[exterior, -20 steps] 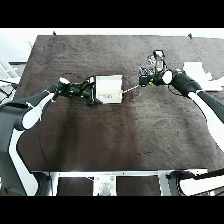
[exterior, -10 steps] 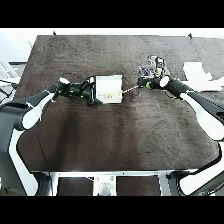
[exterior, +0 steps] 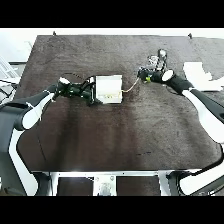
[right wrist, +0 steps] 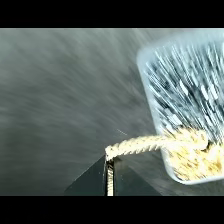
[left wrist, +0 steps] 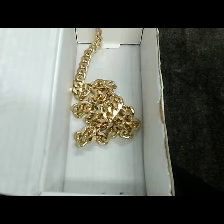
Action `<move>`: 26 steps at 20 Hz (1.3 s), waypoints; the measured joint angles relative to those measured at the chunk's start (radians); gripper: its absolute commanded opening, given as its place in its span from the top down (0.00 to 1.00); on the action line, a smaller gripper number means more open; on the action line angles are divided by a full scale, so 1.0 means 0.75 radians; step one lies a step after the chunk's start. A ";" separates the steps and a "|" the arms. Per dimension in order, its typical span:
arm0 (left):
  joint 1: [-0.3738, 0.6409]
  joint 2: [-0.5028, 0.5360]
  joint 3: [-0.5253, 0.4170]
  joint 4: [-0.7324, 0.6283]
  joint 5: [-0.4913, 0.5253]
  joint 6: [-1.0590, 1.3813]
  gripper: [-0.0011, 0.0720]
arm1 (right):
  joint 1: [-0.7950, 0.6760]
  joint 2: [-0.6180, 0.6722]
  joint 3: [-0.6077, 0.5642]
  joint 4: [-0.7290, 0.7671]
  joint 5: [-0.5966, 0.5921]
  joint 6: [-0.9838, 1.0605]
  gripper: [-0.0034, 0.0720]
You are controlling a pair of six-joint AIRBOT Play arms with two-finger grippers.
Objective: Fold the box and place the chain.
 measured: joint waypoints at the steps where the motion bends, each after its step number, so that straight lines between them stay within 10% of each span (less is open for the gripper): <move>1: 0.000 0.000 0.000 0.000 0.000 0.000 0.42 | 0.011 0.074 0.001 -0.018 0.009 -0.008 0.95; 12: 0.000 0.000 0.000 -0.001 0.000 -0.001 0.42 | 0.346 0.751 0.004 -0.238 0.029 0.002 0.96; 26: 0.001 0.000 0.000 -0.001 -0.004 -0.001 0.42 | 0.757 0.605 0.005 -0.349 -0.249 0.399 0.96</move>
